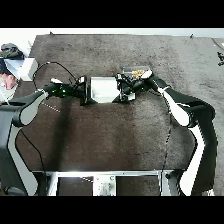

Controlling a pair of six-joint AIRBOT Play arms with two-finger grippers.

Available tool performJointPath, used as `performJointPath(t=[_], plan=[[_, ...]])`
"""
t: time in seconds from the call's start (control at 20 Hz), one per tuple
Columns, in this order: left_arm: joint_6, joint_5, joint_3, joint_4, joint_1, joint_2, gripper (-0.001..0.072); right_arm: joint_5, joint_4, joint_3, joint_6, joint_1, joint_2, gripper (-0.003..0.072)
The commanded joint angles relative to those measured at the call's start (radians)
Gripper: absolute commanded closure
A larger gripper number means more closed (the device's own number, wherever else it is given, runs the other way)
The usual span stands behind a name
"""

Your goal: Fold the box and place the chain.

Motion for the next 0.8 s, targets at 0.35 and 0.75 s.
performJointPath(t=[0.35,0.75], plan=[[0.003,0.050,0.000,-0.001,0.001,0.000,0.0477,0.000,0.000,0.000,0.000,0.000,0.000,0.0256],[0.003,0.050,0.000,-0.001,0.001,0.000,0.0477,0.000,0.000,0.000,0.000,0.000,0.000,0.0256]])
